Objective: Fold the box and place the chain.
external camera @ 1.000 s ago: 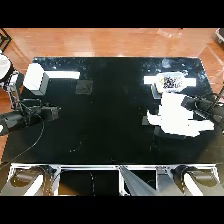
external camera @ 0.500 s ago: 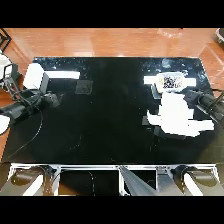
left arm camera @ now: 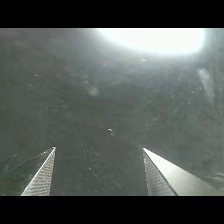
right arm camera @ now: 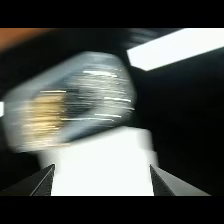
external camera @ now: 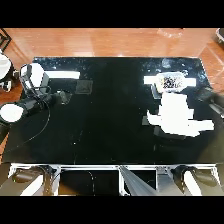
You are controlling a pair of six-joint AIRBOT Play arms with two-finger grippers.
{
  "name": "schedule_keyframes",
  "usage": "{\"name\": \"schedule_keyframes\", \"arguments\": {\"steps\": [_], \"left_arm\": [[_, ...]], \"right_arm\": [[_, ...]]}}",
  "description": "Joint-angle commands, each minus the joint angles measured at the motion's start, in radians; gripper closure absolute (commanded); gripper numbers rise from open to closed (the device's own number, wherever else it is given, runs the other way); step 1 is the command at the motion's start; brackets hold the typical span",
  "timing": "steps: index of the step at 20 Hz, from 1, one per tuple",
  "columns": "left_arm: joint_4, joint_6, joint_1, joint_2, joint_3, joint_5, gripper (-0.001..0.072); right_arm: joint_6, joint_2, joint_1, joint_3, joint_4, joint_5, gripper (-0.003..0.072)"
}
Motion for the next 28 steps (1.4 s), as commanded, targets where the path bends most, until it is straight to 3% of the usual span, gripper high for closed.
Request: {"name": "schedule_keyframes", "arguments": {"steps": [1,5,9,11,15,21,23,28], "left_arm": [[-0.020,0.075,-0.038,-0.008,0.009,-0.024,0.0078],[-0.020,0.117,-0.102,-0.010,0.009,-0.024,0.0078],[-0.024,0.116,-0.127,-0.012,0.009,-0.023,0.0079],[-0.024,0.116,-0.127,-0.012,0.009,-0.023,0.0078],[-0.024,0.134,-0.127,-0.012,0.009,-0.027,0.0079],[-0.051,0.134,-0.127,-0.012,0.009,0.030,0.0078],[-0.051,0.134,-0.127,-0.012,0.009,0.027,0.0079],[-0.077,0.134,-0.127,-0.012,0.009,0.026,0.0078]], "right_arm": [[0.016,-0.046,-0.380,0.012,-0.101,0.227,-0.0021],[-0.210,-0.105,-0.775,0.013,0.117,0.336,-0.0021],[-0.509,-0.305,-0.952,0.050,0.438,0.454,-0.0021],[-0.627,-0.442,-0.969,0.119,0.516,0.555,-0.0021],[-0.676,-0.566,-0.969,0.254,0.547,0.530,-0.0020],[-0.708,-0.809,-0.968,0.472,0.523,0.810,-0.0015],[-0.710,-0.869,-0.963,0.500,0.523,0.879,-0.0015],[-0.721,-0.940,-0.931,0.503,0.509,0.864,-0.0015]]}}
